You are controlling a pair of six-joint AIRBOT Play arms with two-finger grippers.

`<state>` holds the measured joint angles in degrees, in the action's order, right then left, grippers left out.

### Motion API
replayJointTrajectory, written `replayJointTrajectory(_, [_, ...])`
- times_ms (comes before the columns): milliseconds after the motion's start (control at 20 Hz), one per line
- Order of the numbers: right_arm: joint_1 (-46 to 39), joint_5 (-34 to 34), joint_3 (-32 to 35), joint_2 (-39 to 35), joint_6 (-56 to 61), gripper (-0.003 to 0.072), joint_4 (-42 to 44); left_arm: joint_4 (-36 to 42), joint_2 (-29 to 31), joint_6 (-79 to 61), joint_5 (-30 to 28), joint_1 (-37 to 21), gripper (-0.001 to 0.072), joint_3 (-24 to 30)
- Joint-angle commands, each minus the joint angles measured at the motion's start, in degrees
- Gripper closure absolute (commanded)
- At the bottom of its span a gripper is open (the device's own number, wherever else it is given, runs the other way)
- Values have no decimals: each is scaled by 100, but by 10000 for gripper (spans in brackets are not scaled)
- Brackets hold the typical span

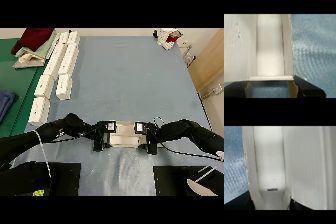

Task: Fold the box.

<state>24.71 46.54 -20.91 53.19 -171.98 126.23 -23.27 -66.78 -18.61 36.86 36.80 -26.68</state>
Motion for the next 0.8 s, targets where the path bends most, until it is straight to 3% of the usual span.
replayJointTrajectory(0, [2,0,2,-2,4,220,0,-13,-2,2,17,0,240,2])
replayJointTrajectory(750, [4,-98,-9,-4,4,221,13,-13,-2,2,15,0,241,2])
